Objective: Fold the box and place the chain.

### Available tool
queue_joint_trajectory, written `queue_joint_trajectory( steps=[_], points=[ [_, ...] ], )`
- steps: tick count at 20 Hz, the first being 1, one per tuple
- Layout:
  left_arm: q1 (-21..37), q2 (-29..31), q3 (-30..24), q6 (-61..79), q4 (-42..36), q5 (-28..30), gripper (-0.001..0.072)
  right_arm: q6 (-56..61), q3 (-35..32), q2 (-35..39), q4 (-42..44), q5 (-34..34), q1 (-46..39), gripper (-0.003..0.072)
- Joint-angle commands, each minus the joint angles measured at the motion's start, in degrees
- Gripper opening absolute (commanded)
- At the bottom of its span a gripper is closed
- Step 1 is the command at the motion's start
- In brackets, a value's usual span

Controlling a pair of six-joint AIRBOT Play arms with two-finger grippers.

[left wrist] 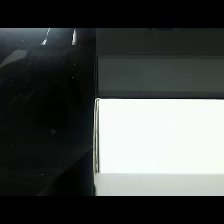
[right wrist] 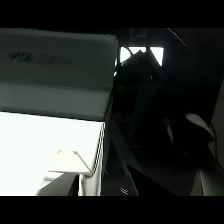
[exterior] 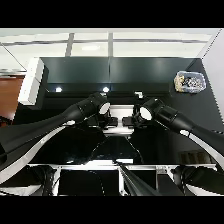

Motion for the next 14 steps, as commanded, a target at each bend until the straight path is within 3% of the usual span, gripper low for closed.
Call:
queue_joint_trajectory(
  steps=[1,14],
  points=[
    [0.0,0.0,0.0,0.0,0.1,-0.1,0.003,1.0,0.3,-1.2,-0.5,1.2,0.3,0.031],
    [0.0,0.0,0.0,0.0,0.1,0.0,0.003,1.0,0.4,-1.8,0.5,0.6,0.8,0.0304]
  ],
)
